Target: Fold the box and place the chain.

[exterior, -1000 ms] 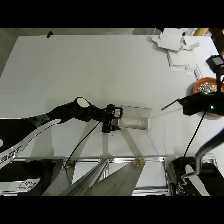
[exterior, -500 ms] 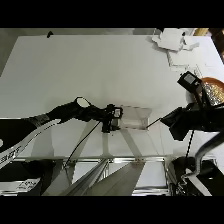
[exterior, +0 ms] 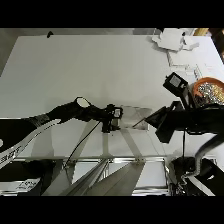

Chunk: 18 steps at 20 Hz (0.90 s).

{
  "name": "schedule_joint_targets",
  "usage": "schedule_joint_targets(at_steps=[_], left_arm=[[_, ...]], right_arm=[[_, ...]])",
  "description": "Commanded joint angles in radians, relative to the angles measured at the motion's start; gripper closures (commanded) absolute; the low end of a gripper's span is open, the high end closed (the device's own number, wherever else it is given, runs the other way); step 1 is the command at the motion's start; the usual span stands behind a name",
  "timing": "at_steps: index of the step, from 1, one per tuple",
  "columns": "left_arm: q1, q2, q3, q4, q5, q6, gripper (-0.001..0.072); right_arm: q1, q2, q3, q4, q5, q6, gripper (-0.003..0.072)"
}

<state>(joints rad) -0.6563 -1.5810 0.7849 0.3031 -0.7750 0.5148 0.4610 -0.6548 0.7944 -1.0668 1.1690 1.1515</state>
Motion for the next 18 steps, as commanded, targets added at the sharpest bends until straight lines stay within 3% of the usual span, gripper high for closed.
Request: schedule_joint_targets(at_steps=[1, 6, 12, 14, 18], left_arm=[[0.0, 0.0, 0.0, 0.0, 0.0, 0.0, 0.0206], [0.0, 0.0, 0.0, 0.0, 0.0, 0.0, 0.0206], [0.0, 0.0, 0.0, 0.0, 0.0, 0.0, 0.0206], [0.0, 0.0, 0.0, 0.0, 0.0, 0.0, 0.0206], [0.0, 0.0, 0.0, 0.0, 0.0, 0.0, 0.0206]], right_arm=[[0.057, -0.091, -0.009, -0.007, -0.122, 0.041, 0.0664], [0.057, -0.208, -0.014, -0.127, -0.131, 0.158, 0.0664], [0.057, -0.331, -0.035, -0.123, -0.13, 0.157, 0.066], [0.057, -0.336, -0.034, -0.123, -0.104, 0.138, 0.0509], [0.057, -0.278, 0.043, -0.199, 0.022, -0.019, 0.0485]])
